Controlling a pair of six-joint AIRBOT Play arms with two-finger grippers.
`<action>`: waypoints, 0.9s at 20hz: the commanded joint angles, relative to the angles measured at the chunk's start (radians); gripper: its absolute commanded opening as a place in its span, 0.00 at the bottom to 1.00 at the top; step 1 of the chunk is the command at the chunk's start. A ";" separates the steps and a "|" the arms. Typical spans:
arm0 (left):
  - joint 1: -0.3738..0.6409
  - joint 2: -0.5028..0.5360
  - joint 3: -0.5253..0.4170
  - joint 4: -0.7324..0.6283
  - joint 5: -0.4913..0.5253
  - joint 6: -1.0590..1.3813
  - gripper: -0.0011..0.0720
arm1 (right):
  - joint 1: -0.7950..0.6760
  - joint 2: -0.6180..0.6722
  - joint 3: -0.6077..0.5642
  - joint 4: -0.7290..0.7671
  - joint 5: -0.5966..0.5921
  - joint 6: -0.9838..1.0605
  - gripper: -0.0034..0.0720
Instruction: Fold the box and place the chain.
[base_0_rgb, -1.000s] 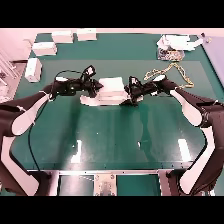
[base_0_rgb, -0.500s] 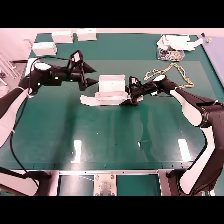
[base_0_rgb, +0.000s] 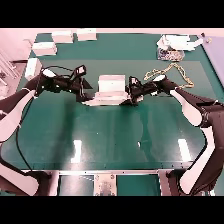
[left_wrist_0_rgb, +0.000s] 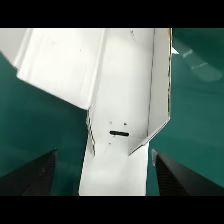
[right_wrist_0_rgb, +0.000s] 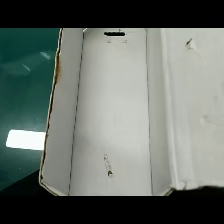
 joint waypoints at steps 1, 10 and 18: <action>0.001 -0.034 -0.001 0.039 0.003 -0.008 0.95 | 0.000 0.000 0.000 0.000 0.000 0.000 0.81; -0.073 -0.046 -0.011 0.106 0.052 -0.009 0.94 | 0.000 0.000 0.000 0.000 0.000 0.000 0.81; -0.077 -0.046 -0.011 0.116 0.150 -0.008 0.94 | 0.000 0.000 0.000 0.000 0.000 0.000 0.81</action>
